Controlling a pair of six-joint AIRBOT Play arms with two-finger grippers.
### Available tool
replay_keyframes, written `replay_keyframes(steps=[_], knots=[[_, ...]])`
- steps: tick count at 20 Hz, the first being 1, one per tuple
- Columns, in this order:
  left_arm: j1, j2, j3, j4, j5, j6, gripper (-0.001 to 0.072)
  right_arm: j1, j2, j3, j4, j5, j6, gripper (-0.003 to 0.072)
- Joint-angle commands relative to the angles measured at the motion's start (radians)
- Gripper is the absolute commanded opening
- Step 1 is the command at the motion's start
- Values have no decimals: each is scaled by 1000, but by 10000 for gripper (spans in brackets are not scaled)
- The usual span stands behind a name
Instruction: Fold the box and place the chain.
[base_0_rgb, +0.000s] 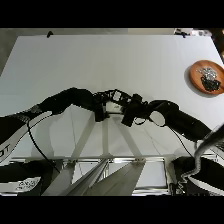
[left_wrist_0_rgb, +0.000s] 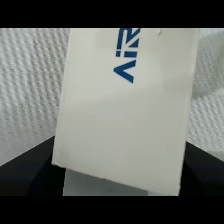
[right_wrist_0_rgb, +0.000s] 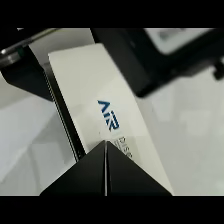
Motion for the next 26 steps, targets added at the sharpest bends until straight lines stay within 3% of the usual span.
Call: replay_keyframes(steps=[1,17,26], knots=[[1,0,1,0,0,-1,155,36,0,-42,2,-123,-48,13],[1,0,1,0,0,-1,155,50,0,-142,-4,-150,-434,14],[1,0,1,0,0,-1,155,28,54,-142,-1,-352,-464,13]])
